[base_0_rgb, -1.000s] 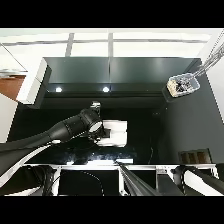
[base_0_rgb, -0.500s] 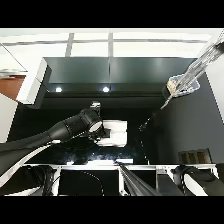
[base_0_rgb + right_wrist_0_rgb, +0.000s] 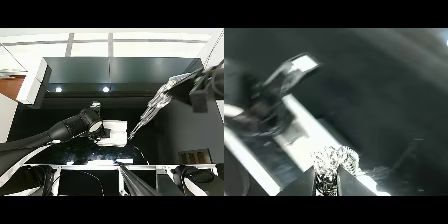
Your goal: Fold the box and place the chain.
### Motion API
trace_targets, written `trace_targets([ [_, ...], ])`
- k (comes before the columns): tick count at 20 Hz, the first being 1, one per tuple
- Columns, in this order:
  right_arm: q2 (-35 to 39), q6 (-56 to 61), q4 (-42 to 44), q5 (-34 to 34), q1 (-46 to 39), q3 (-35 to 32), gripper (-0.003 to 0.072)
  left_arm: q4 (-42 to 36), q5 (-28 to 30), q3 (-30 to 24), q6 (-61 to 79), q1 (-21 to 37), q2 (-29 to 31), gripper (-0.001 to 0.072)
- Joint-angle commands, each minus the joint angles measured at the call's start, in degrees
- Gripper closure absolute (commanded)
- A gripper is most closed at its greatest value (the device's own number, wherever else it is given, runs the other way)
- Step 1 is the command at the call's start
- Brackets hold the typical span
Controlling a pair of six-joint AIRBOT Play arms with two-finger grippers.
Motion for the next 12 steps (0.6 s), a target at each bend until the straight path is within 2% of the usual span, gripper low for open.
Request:
trace_targets([
  [1, -0.04, -1.81, 7.85, -0.83, 3.72, -4.85, 0.0650, 0.02, -0.04, 0.00, 0.02, -0.02, 0.00, 0.0681],
  [6, -1.38, -4.15, 15.98, -7.28, 8.74, -11.02, 0.0650, 0.00, -0.04, 0.00, 0.02, -0.02, 0.00, 0.0681],
  [9, -3.63, -5.33, 16.02, -12.37, 12.39, -14.49, 0.0650, 0.02, -0.02, 0.00, 0.02, -0.02, 0.00, 0.0681],
  [12, -6.69, -6.32, 16.04, -14.53, 14.47, -18.93, 0.0650, 0.02, -0.02, 0.00, 0.02, -0.02, 0.00, 0.0681],
])
